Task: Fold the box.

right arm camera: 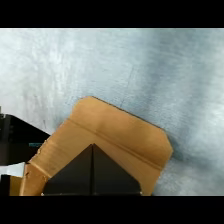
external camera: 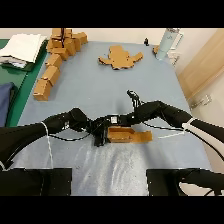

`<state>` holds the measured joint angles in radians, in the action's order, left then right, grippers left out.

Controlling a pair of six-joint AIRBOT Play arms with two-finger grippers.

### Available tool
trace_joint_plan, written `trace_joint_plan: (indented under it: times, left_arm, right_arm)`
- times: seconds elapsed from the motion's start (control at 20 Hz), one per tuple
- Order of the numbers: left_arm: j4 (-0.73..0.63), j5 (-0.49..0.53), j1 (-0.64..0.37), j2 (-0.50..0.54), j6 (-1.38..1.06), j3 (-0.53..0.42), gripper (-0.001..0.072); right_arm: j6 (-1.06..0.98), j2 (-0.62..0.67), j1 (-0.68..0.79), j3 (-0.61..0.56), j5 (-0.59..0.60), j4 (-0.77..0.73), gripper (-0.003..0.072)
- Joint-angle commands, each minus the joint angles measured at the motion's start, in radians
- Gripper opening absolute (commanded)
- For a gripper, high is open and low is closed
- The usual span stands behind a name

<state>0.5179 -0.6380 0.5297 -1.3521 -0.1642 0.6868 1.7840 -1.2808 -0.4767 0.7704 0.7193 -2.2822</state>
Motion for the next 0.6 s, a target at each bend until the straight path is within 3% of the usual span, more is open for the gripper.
trace_joint_plan:
  times: [0.0, 0.15, 0.3, 0.45, 0.55]
  left_arm:
    - [-0.001, 0.002, 0.000, 0.000, 0.000, 0.000, 0.0404]
    - [-0.001, 0.002, 0.000, -0.001, 0.000, 0.000, 0.0404]
    - [-0.001, 0.002, 0.000, -0.001, 0.000, 0.000, 0.0404]
    - [-0.001, 0.002, 0.000, -0.001, 0.000, 0.000, 0.0403]
    - [-0.001, 0.002, 0.000, -0.001, 0.000, 0.000, 0.0404]
  right_arm:
    - [0.050, 0.084, 0.000, 0.003, -0.005, 0.041, 0.0005]
    - [0.027, 0.212, -0.001, 0.003, 0.039, 0.183, 0.0005]
    - [0.012, 0.337, -0.001, -0.020, 0.182, 0.241, 0.0004]
    - [0.017, 0.493, -0.002, -0.132, 0.265, 0.245, 0.0004]
    - [0.151, 0.620, -0.010, -0.237, 0.323, 0.232, 0.0004]
